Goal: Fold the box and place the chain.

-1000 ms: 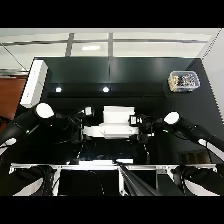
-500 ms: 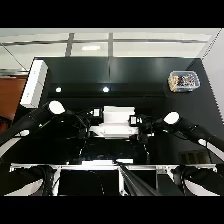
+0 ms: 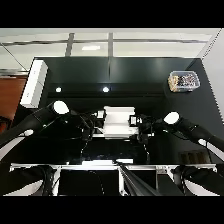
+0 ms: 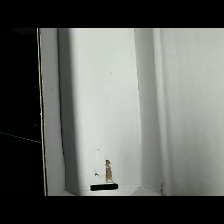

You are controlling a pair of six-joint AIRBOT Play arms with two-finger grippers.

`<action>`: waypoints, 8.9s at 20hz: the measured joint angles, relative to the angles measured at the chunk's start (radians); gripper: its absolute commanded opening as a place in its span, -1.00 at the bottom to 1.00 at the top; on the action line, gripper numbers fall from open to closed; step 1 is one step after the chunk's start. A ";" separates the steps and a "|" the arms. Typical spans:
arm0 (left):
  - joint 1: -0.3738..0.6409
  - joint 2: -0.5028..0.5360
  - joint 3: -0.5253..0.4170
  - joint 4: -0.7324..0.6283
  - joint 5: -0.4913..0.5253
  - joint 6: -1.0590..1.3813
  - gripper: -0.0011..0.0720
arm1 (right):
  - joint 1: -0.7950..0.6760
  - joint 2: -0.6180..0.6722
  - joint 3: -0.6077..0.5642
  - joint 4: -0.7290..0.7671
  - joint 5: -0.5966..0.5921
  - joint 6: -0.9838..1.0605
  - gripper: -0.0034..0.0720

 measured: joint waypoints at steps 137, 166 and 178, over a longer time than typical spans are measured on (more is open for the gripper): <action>0.260 -0.099 0.135 -0.069 -0.359 -1.007 0.98 | 0.000 0.000 0.000 0.000 -0.003 0.003 0.25; 0.244 -0.056 -0.155 -0.207 -0.029 -1.097 -0.91 | 0.000 0.000 0.000 0.001 -0.003 0.003 0.25; 0.245 -0.063 -0.151 -0.333 -0.100 -0.971 0.56 | 0.000 0.000 0.000 0.001 -0.004 0.003 0.25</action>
